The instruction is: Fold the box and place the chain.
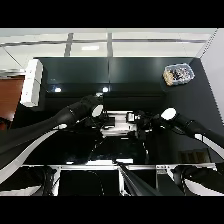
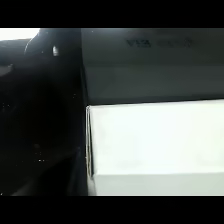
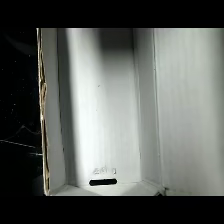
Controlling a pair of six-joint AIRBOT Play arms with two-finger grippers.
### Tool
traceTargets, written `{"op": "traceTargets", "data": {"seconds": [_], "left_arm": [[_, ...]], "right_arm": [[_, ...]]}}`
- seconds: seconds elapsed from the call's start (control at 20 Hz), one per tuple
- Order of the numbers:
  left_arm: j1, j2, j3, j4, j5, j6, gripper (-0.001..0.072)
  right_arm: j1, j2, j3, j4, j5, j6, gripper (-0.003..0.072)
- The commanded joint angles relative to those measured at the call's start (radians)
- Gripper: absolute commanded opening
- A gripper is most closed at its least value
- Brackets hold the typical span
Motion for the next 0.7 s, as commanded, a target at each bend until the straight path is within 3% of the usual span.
{"op": "traceTargets", "data": {"seconds": [0.0, 0.05, 0.2, 0.25, 0.35, 0.4, 0.5, 0.55, 0.65], "left_arm": [[-0.007, -0.005, 0.002, 0.012, 0.003, -0.04, 0.0103], [-0.008, -0.005, 0.002, 0.009, 0.002, -0.04, 0.0025], [-0.01, -0.005, 0.002, 0.006, 0.002, -0.04, 0.0027], [-0.01, -0.005, 0.002, 0.005, 0.002, -0.037, 0.0059], [-0.01, -0.005, 0.008, 0.003, -0.002, -0.021, 0.0291], [-0.01, -0.005, 0.011, 0.003, -0.003, -0.022, 0.0341], [-0.01, -0.005, 0.012, 0.003, -0.003, -0.021, 0.0343], [-0.01, -0.005, 0.012, 0.004, -0.004, -0.022, 0.0331], [-0.01, -0.005, 0.012, 0.004, -0.003, -0.005, 0.0026]], "right_arm": [[0.001, -0.001, 0.001, 0.0, 0.0, 0.0, 0.0162], [0.001, -0.001, 0.001, 0.0, 0.0, 0.0, 0.0163], [0.001, -0.001, 0.001, 0.0, 0.0, 0.0, 0.0163], [0.001, -0.001, 0.001, 0.0, 0.0, 0.0, 0.0162], [0.001, -0.001, 0.001, 0.0, 0.0, 0.0, 0.0163], [0.001, -0.001, 0.001, 0.0, 0.0, 0.0, 0.0162], [0.001, -0.001, 0.001, 0.0, 0.0, 0.0, 0.0162], [0.001, -0.001, 0.001, 0.0, 0.0, 0.0, 0.0163], [0.001, -0.001, 0.001, 0.0, 0.0, 0.0, 0.0162]]}}
